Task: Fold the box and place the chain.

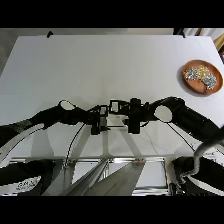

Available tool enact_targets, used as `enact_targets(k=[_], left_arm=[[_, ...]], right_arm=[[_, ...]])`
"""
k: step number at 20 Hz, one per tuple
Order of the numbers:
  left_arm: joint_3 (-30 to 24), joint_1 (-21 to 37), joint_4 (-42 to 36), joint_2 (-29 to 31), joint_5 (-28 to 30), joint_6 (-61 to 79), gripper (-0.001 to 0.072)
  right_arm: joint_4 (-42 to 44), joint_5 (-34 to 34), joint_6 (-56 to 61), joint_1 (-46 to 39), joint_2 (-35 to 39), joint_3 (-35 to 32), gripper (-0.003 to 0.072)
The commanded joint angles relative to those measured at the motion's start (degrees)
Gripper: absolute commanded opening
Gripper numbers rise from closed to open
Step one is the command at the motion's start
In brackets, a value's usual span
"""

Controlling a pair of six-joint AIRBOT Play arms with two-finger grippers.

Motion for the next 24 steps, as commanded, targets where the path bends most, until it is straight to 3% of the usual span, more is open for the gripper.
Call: enact_targets(k=[1,18,21,24], left_arm=[[0.0,0.0,0.1,0.0,-0.2,0.2,0.0140],[0.0,0.0,0.1,0.0,-0.2,0.2,0.0140],[0.0,0.0,0.1,0.0,-0.2,0.1,0.0140],[0.0,0.0,0.1,0.0,-0.2,0.2,0.0140]], right_arm=[[-0.3,-1.5,0.0,0.0,0.0,-0.4,0.0221],[-0.1,-1.6,0.0,0.6,0.0,-3.3,0.0225],[0.3,-1.5,0.0,2.1,0.0,-3.3,0.0340],[0.5,-1.3,0.0,2.1,0.3,-3.3,0.0341]])
